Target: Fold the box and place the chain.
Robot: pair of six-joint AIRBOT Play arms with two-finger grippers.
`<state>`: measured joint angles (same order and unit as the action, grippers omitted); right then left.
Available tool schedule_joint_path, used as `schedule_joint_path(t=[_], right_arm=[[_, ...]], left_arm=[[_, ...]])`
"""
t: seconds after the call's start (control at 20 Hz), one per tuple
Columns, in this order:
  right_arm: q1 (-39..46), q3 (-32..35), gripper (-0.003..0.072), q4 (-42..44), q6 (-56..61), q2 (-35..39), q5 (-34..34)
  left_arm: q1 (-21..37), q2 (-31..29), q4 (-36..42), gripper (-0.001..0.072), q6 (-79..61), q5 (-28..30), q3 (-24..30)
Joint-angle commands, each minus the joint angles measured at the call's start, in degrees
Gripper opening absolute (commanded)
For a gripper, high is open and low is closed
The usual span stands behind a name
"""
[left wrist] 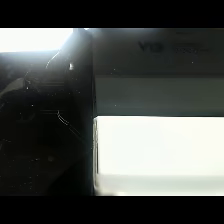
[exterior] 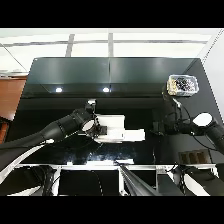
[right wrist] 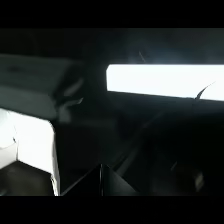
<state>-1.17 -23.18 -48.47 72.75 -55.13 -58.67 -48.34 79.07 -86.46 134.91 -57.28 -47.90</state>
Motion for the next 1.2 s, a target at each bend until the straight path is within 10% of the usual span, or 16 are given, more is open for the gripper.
schedule_joint_path(t=[0.0,0.45,0.65,0.95,1.15], right_arm=[[-1.81,3.19,0.0027,4.22,5.40,-3.30,-0.15],[-14.32,2.40,0.0040,22.93,-4.31,-8.74,7.98],[-14.32,-1.46,0.0690,20.46,-6.45,-8.74,2.97],[-16.37,-6.36,0.0691,19.43,-6.10,-8.74,-3.21],[-21.35,-8.22,0.0472,18.62,-1.14,-8.74,-0.50]], left_arm=[[0.02,0.02,-0.04,0.0033,-0.13,-0.20,0.04],[0.02,0.02,-0.02,0.0033,-0.13,-0.17,0.04],[0.02,0.02,0.00,0.0033,-0.20,-0.28,0.04],[0.02,0.02,-0.02,0.0033,-1.01,-0.28,0.04],[0.04,0.02,-0.04,0.0032,-1.14,-0.28,0.04]])
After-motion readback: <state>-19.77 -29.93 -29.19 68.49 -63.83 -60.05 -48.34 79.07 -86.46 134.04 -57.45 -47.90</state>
